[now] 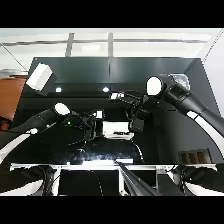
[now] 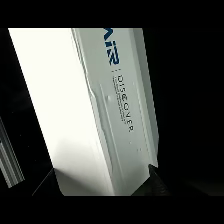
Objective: Fold the box and place the chain.
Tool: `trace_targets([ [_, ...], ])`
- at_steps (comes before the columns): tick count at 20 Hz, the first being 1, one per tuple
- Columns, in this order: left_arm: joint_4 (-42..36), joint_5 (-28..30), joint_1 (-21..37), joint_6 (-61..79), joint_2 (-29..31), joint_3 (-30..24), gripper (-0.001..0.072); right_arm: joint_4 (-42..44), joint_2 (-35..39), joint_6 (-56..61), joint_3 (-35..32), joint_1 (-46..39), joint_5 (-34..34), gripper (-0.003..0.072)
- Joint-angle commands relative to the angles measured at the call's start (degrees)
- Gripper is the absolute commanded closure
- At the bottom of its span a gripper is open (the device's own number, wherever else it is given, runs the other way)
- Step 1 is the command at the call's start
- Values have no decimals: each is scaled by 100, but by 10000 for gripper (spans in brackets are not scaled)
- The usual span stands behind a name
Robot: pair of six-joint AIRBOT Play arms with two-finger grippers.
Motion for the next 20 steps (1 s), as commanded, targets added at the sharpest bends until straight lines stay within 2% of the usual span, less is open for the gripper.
trace_targets([
  [1, 2, 2, -2, 2, 0, -2, 218, -2, 4, 0, 0, 7, 0, 55],
  [20, 2, 4, -2, 2, 0, -2, 218, -256, 4, 240, 0, 131, -144, 57],
])
